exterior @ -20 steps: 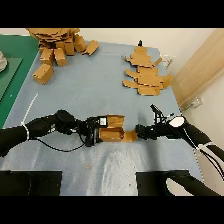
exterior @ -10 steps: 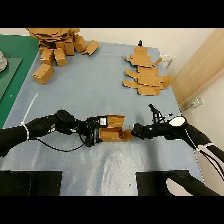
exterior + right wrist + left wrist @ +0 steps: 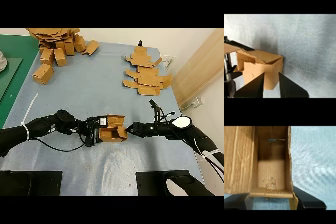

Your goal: Fold the box.

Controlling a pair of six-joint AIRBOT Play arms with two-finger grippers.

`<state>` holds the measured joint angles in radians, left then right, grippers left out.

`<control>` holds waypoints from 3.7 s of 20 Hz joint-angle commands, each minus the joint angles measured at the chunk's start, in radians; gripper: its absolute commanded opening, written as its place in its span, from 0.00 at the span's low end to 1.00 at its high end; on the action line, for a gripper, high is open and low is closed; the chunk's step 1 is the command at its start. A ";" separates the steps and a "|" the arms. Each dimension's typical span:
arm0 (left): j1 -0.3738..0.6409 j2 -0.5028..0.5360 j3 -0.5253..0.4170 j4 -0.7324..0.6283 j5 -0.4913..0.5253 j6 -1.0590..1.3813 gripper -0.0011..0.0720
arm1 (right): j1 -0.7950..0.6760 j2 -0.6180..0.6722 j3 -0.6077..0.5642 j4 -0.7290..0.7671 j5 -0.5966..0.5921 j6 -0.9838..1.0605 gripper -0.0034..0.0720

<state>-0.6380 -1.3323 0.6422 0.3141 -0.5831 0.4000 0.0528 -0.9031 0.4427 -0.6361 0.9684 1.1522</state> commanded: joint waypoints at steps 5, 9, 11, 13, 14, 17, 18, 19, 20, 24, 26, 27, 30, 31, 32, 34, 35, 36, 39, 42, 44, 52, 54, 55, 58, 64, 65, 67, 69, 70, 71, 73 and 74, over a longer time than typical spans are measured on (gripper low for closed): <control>0.000 0.000 0.001 0.000 0.000 0.000 0.65 | 0.130 -0.046 0.009 -0.019 -0.043 0.040 0.44; 0.000 0.000 0.001 0.000 0.000 0.000 0.65 | 0.260 -0.047 0.110 -0.420 -0.048 0.446 0.44; 0.000 0.000 0.001 0.000 0.000 0.000 0.65 | 0.359 -0.047 0.154 -0.586 -0.045 0.629 0.44; 0.000 0.000 0.001 0.000 0.000 0.000 0.65 | 0.456 -0.052 0.188 -0.696 -0.053 0.771 0.44; 0.000 0.000 0.001 0.000 0.000 0.000 0.65 | 0.491 -0.062 0.204 -0.750 -0.044 0.840 0.44; 0.000 0.000 0.001 0.000 0.000 0.000 0.65 | 0.550 -0.114 0.241 -0.821 -0.008 0.962 0.53; 0.000 0.000 0.001 0.000 0.000 0.000 0.65 | 0.570 -0.132 0.254 -0.821 -0.011 0.973 0.53; 0.000 0.000 0.001 0.000 0.000 0.000 0.65 | 0.590 -0.148 0.270 -0.831 -0.017 0.987 0.53; 0.000 0.000 0.001 0.000 0.000 0.000 0.65 | 0.610 -0.168 0.290 -0.844 -0.021 1.002 0.53; 0.000 0.000 0.001 0.000 0.000 0.000 0.65 | 0.628 -0.248 0.364 -0.878 0.015 1.073 0.67; 0.000 0.000 0.001 0.000 0.000 0.000 0.65 | 0.628 -0.278 0.369 -0.860 0.018 1.087 0.68; 0.000 0.000 0.001 0.000 0.000 0.000 0.65 | 0.629 -0.298 0.369 -0.860 0.020 1.100 0.68; 0.000 0.000 0.001 0.000 0.000 0.000 0.65 | 0.629 -0.350 0.369 -0.864 0.016 1.129 0.68; 0.000 0.000 0.001 0.000 0.000 0.000 0.65 | 0.629 -0.367 0.369 -0.864 0.006 1.133 0.64; 0.000 0.000 0.001 0.000 0.000 0.000 0.65 | 0.629 -0.381 0.369 -0.863 -0.001 1.136 0.59; 0.000 0.000 0.001 0.000 0.000 0.000 0.65 | 0.629 -0.395 0.371 -0.868 -0.007 1.135 0.34; 0.000 0.000 0.001 0.000 0.000 0.000 0.65 | 0.629 -0.395 0.373 -0.878 -0.007 1.135 0.28; 0.000 0.000 0.001 0.000 0.000 0.000 0.65 | 0.629 -0.395 0.380 -0.891 -0.008 1.135 0.16; 0.000 0.000 0.001 0.000 0.000 0.000 0.65 | 0.629 -0.395 0.409 -0.923 -0.008 1.133 0.05; 0.000 0.000 0.001 0.000 0.000 0.000 0.65 | 0.629 -0.396 0.412 -0.921 -0.006 1.109 0.05; 0.000 0.000 0.001 0.000 0.000 0.000 0.65 | 0.629 -0.396 0.412 -0.915 -0.007 1.100 0.39; 0.000 0.000 0.001 0.000 0.000 0.000 0.65 | 0.628 -0.347 0.418 -0.932 0.111 1.100 0.55; 0.000 0.000 0.001 0.000 0.000 0.000 0.65 | 0.626 -0.317 0.418 -0.961 0.112 1.114 0.55; 0.000 0.000 0.001 0.000 0.000 0.000 0.65 | 0.625 -0.301 0.418 -0.965 0.115 1.119 0.55; 0.000 0.000 0.001 0.000 0.000 0.000 0.65 | 0.625 -0.246 0.418 -0.965 0.132 1.118 0.55; 0.000 0.000 0.001 0.000 0.000 0.000 0.65 | 0.624 0.050 0.417 -0.962 0.210 1.118 0.19; 0.000 0.000 0.001 0.000 0.000 0.000 0.65 | 0.604 0.093 0.406 -0.998 0.293 1.120 0.05; 0.000 0.000 0.001 0.000 0.000 0.000 0.65 | 0.504 0.145 0.338 -1.075 0.381 1.106 0.04; 0.000 0.000 0.001 0.000 0.000 0.000 0.65 | 0.306 0.134 0.258 -0.990 0.178 0.931 0.04; 0.000 0.000 0.001 0.000 0.000 0.000 0.65 | 0.194 0.093 0.237 -0.859 0.051 0.798 0.04; 0.000 0.000 0.001 0.000 0.000 0.000 0.65 | 0.080 0.024 0.232 -0.671 -0.048 0.624 0.04; 0.000 0.000 0.001 0.000 0.000 0.000 0.65 | -0.116 -0.180 0.252 -0.097 -0.080 0.115 0.05; 0.000 0.000 0.001 0.000 0.000 0.000 0.65 | -0.169 -0.283 0.274 0.156 0.001 -0.103 0.05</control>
<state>-0.6392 -1.3323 0.6422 0.3138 -0.5827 0.4000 0.1158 -0.9749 0.7082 -1.1797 1.0008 1.6955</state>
